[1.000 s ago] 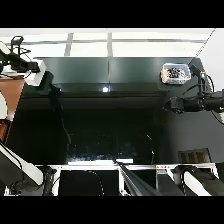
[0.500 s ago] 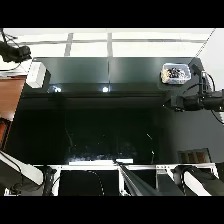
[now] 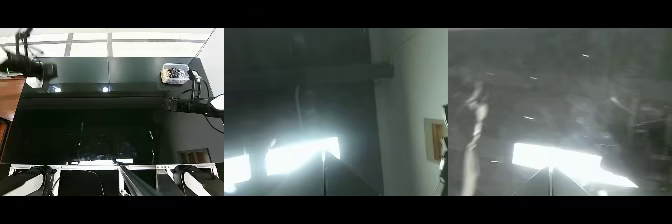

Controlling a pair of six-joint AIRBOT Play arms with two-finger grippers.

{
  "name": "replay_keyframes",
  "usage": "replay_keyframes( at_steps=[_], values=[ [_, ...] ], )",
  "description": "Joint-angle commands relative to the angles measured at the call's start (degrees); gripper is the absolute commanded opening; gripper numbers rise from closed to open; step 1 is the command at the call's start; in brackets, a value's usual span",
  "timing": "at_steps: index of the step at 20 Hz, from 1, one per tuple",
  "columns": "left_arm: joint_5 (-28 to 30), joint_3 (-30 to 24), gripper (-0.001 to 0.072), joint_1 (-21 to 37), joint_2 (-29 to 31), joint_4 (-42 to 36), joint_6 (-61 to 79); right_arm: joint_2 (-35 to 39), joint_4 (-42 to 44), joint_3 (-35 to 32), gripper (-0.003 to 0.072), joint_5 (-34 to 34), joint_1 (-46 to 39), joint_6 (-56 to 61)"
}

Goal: Fold the box and place the chain.

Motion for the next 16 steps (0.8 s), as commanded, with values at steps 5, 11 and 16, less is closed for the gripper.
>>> replay_keyframes(
  at_steps=[5, 11, 16],
  values=[
    [13.9, -34.2, 0.0029, -4.5, 23.2, 1.6, -2.4, 0.0, -4.0, -1.9, 0.0018, -1.5, 1.4, -0.5],
    [12.5, -34.4, 0.003, -4.6, 22.8, 1.6, -2.4, 0.0, -4.0, -1.9, 0.0018, -1.5, 1.4, -0.5],
    [12.5, -34.4, 0.003, -4.5, 22.8, 1.6, -2.4, 0.0, -4.0, -1.9, 0.0018, -1.5, 1.4, -0.5]
  ],
)
